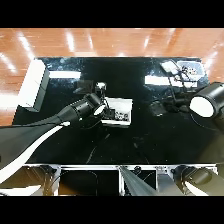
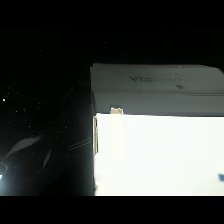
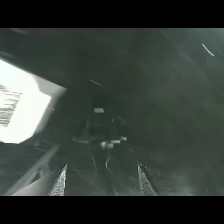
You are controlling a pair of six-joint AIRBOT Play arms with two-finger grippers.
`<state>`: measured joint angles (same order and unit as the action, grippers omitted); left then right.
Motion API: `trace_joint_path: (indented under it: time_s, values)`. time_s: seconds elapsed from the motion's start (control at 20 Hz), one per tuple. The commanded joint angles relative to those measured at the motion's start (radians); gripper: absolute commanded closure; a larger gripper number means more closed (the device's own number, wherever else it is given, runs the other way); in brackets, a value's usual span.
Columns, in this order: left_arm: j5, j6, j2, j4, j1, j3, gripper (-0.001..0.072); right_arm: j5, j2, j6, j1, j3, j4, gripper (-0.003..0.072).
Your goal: Fold the box and place the chain.
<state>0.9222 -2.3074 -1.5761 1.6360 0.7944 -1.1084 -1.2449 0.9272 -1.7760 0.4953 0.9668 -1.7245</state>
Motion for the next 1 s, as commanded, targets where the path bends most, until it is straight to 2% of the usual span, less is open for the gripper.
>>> trace_joint_path:
  time_s: [0.0,0.2,0.45,0.5,0.6,0.65,0.95]
  values:
    - [-0.013,0.0,0.001,-0.002,0.0,-0.001,0.0692,0.027,-0.027,-0.058,-0.142,-0.12,0.072,0.0156]
    - [-0.013,0.0,0.001,-0.003,0.0,-0.001,0.0692,0.103,-0.027,-0.056,-0.159,-0.2,0.224,0.0156]
    - [-0.01,0.0,0.006,-0.027,0.0,-0.002,0.0686,0.128,-0.027,-0.056,-0.1,-0.216,0.251,0.0156]
    - [-0.009,0.0,0.01,-0.029,0.0,-0.002,0.0612,0.128,-0.027,-0.056,-0.095,-0.216,0.262,0.0156]
    - [0.009,0.0,0.019,-0.03,0.0,-0.014,0.0291,0.124,-0.027,-0.057,-0.094,-0.216,0.269,0.0156]
    - [0.029,0.001,0.021,-0.029,0.0,-0.027,0.0203,0.124,-0.027,-0.057,-0.094,-0.216,0.271,0.0157]
    - [0.109,0.034,0.084,-0.025,0.0,-0.084,0.0203,0.118,-0.027,-0.057,-0.094,-0.216,0.285,0.0156]
